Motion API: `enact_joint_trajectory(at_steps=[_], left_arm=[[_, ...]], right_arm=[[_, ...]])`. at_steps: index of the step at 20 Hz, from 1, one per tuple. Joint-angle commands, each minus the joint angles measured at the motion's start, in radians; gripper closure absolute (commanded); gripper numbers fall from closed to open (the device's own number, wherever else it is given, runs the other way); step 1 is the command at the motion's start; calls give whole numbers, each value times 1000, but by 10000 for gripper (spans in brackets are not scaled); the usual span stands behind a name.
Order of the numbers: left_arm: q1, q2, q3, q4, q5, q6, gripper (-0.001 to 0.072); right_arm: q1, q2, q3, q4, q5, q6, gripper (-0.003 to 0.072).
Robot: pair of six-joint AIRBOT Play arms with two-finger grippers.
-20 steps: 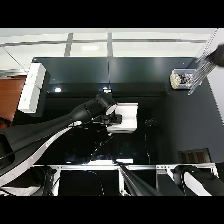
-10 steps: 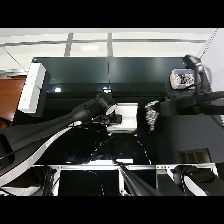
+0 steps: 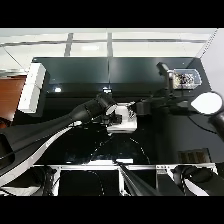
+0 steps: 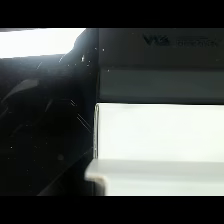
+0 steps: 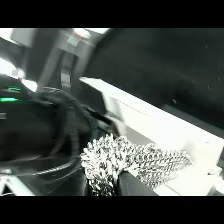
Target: Fold the box and place the chain.
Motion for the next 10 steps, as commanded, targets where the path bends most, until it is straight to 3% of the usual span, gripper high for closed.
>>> enact_joint_trajectory(at_steps=[1, 9, 10], left_arm=[[0, 0, 1, 0, -1, 1, 685], [0, 0, 1, 0, 0, 1, 685], [1, 0, 1, 0, 0, 1, 685]], right_arm=[[19, -107, -24, -15, -31, 4, 670], [21, -176, -24, -57, -14, 4, 667], [21, -176, -24, -57, -13, 4, 615]])
